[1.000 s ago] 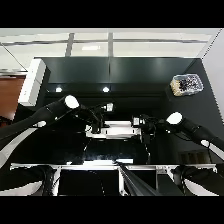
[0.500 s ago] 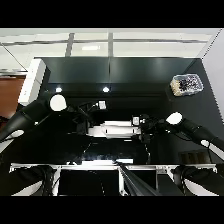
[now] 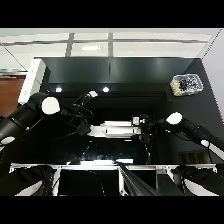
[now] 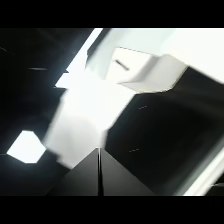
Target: Fold the box and place the chain.
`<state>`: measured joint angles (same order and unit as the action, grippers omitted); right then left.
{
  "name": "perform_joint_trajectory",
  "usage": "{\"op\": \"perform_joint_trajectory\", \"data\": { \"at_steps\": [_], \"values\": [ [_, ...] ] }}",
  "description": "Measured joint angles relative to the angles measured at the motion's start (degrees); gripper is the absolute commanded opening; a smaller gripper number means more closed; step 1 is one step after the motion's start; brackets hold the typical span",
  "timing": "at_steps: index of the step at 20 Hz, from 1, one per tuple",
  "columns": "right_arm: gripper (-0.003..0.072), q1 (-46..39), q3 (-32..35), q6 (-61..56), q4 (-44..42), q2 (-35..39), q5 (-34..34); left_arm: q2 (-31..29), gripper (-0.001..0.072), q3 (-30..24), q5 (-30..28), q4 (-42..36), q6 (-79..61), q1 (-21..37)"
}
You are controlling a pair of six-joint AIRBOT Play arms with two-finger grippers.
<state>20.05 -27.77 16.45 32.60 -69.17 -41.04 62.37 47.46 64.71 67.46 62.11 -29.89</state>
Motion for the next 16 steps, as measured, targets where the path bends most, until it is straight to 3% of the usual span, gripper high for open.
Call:
{"op": "perform_joint_trajectory", "data": {
  "at_steps": [6,11,16],
  "values": [
    [0.0425,0.0,0.0,0.0,0.0,0.0,0.0,-0.6,0.0024,-5.2,-3.5,-15.0,4.7,-0.1],
    [0.0425,0.0,0.0,0.0,0.0,0.0,0.0,-0.5,0.0024,-7.8,-13.2,-27.4,2.6,-0.3],
    [0.0425,0.0,0.0,-0.2,0.0,0.0,0.0,3.4,0.0024,-7.8,-24.4,-33.4,0.3,-2.9]
  ]
}}
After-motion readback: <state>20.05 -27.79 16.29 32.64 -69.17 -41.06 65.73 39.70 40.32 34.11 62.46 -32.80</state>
